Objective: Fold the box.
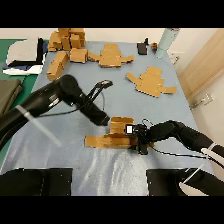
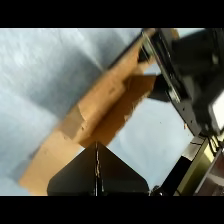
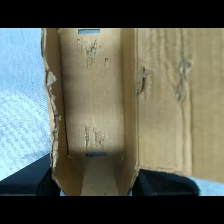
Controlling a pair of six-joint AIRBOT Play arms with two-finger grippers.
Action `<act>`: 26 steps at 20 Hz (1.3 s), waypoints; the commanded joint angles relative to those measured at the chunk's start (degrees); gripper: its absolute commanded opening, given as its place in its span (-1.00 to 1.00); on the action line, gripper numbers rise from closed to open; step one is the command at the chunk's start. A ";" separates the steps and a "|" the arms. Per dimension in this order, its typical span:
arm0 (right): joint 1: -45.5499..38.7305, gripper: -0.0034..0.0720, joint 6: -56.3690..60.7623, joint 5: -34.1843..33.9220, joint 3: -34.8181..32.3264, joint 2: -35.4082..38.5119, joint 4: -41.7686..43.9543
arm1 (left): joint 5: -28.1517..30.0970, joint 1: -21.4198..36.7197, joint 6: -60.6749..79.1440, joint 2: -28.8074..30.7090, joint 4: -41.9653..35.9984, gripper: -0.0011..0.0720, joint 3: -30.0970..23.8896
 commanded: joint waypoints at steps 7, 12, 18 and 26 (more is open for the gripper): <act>0.02 0.40 0.02 0.02 -0.02 0.04 0.00 | 13.25 -11.63 13.68 18.32 7.15 -0.94 -20.13; 0.02 0.39 0.02 0.02 -0.02 0.04 0.00 | 21.18 -11.76 34.75 17.07 8.24 -0.94 -21.42; 0.02 0.39 0.02 0.02 -0.02 0.00 -0.04 | 24.06 -0.04 59.47 12.83 -2.36 0.71 -25.51; 0.02 0.39 0.02 0.02 -0.02 0.00 -0.15 | 23.58 -1.42 71.32 2.99 -14.19 0.71 -25.44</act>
